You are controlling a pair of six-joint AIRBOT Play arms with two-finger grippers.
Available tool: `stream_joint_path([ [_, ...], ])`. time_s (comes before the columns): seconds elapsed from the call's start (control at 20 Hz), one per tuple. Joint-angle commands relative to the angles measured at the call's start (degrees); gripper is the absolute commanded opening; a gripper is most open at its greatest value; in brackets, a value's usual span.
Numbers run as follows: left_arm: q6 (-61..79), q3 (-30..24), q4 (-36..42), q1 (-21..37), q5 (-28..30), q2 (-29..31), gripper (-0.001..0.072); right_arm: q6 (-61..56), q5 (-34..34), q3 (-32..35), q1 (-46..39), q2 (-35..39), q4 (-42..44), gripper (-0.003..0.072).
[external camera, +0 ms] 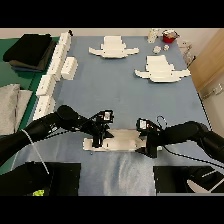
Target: Fold the box.
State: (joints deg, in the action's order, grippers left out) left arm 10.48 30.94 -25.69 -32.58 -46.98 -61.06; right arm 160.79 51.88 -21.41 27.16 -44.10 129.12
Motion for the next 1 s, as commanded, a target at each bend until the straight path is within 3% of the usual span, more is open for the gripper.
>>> stream_joint_path([
  [0.0, 0.0, 0.02, 0.0, 0.04, 0.0, 0.0, 0.0015, 0.2, 0.22, -0.07, -0.04, -2.27, 0.13, 0.072],
  [0.15, 0.0, 0.02, 0.0, 0.04, 0.0, 0.0, 0.0015, 1.2, 0.04, -0.04, 0.07, -3.76, 0.39, 0.0585],
  [0.95, 0.0, 0.02, 0.0, 0.04, 0.0, 0.0, 0.0015, 9.22, -4.42, 0.28, 0.09, -8.0, 0.35, 0.0594],
])
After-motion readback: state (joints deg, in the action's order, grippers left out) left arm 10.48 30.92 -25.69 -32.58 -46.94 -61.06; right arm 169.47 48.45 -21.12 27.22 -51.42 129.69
